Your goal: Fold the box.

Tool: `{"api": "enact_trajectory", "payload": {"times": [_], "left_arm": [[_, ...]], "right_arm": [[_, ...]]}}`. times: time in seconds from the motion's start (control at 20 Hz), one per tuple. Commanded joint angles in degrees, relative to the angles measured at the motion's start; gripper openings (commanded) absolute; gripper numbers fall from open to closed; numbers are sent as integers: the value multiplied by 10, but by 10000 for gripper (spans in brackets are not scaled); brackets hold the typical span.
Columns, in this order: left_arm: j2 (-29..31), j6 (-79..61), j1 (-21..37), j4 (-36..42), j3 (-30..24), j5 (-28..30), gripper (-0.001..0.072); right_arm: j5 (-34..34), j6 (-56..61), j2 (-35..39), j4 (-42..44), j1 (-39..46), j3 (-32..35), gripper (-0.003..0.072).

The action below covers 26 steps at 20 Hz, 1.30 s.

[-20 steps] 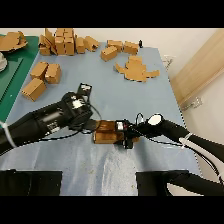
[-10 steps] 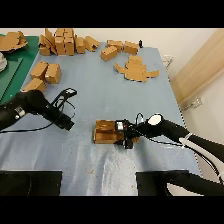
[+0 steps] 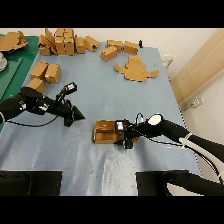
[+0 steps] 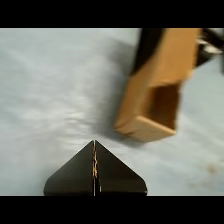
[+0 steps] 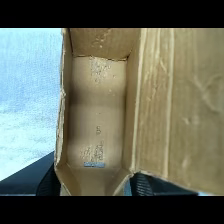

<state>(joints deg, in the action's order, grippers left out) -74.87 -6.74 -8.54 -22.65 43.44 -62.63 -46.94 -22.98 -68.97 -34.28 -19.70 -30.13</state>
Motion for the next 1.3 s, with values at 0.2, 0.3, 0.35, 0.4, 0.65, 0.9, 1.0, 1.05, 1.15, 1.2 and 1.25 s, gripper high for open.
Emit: {"api": "enact_trajectory", "payload": {"times": [0.2,0.3,0.35,0.4,0.65,0.9,1.0,1.05,1.15,1.2,1.25], "left_arm": [[67,-89,-8,59,-155,-57,13],[76,-99,-30,55,-163,46,14],[76,-98,-40,55,-163,90,13],[76,-99,-47,55,-162,123,14],[76,-112,-89,61,-161,228,698],[76,-164,-132,63,-160,229,698],[76,-194,-155,61,-159,229,699],[75,-194,-164,61,-158,231,699],[74,-194,-170,62,-157,228,699],[74,-194,-172,62,-157,226,699],[74,-194,-176,62,-156,221,699]], "right_arm": [[0,0,0,0,-1,0,506],[0,0,0,0,0,0,507],[0,0,0,0,0,0,507],[0,0,0,0,0,0,507],[0,0,0,0,0,0,507],[0,0,0,0,0,0,507],[0,0,0,0,0,0,507],[0,0,0,0,0,0,507],[0,0,0,0,0,0,507],[0,0,0,0,0,0,507],[0,0,0,0,0,0,507]]}}
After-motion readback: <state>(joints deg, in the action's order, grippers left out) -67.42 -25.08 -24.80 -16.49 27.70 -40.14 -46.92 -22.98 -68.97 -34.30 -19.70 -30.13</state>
